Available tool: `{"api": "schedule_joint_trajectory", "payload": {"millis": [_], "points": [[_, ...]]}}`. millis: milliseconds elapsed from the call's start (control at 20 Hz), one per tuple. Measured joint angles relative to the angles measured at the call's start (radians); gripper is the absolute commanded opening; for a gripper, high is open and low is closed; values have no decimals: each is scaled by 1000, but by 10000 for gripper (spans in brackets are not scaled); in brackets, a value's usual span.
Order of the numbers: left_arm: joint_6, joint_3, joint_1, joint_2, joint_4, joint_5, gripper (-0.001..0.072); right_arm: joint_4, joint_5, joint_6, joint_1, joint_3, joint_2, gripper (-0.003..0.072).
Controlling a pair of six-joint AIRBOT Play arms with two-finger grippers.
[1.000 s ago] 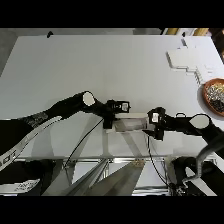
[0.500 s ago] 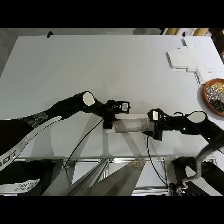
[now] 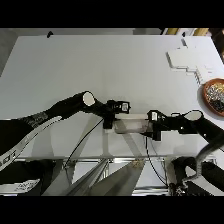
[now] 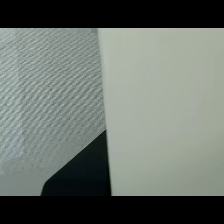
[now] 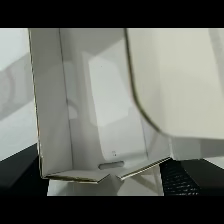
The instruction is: Fold the box and place the chain.
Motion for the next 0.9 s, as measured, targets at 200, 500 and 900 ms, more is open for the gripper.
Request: {"api": "schedule_joint_trajectory", "payload": {"millis": [200,500,900], "points": [[0,0,0,0,0,0,12,7,-6,-14,5,0,-14,641],[0,0,0,0,0,0,12,8,-21,-21,7,0,-19,641],[-1,0,0,0,0,0,12,8,-37,-21,7,0,-39,605]]}}
